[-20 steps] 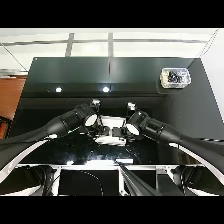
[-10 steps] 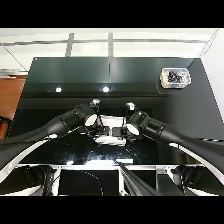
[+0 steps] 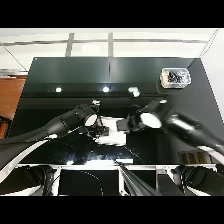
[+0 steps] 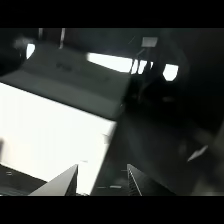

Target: Fold the box and place the chain.

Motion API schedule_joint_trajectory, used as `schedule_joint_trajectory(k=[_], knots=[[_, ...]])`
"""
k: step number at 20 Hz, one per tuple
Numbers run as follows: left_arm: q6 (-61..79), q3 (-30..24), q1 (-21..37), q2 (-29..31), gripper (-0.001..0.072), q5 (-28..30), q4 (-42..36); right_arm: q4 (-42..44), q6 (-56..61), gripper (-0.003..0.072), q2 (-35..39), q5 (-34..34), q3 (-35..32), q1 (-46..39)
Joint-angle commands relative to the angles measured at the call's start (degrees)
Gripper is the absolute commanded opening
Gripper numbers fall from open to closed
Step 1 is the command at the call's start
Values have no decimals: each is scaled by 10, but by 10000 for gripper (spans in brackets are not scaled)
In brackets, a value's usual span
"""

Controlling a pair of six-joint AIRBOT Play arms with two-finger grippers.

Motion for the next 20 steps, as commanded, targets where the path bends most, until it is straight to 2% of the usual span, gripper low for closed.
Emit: schedule_joint_trajectory(k=[1,3,4,7,8,10,12,14,16,19,20], knots=[[0,0,0,0,34,-1,0,-186,-93,389,103,84,12,-42],[0,0,0,0,34,-1,0,-336,-102,389,129,73,-15,-80],[0,0,0,0,34,-1,0,-361,-102,389,128,35,-40,-118],[0,0,0,0,34,-1,0,-334,-30,409,108,-155,-137,-261],[0,0,0,0,34,-1,0,-312,-10,720,87,-200,-155,-308],[0,0,0,0,34,-1,0,-210,-35,720,36,-267,-143,-377],[0,0,0,0,34,0,0,-108,-70,720,-24,-311,-77,-421],[0,0,0,0,34,1,0,-64,-69,720,-96,-295,25,-446],[0,0,0,0,34,2,0,-39,-41,720,-185,-226,152,-463],[0,0,0,0,34,-1,0,-21,68,720,-308,-81,320,-474],[0,0,0,0,34,-1,0,-26,101,630,-338,-45,360,-475]])
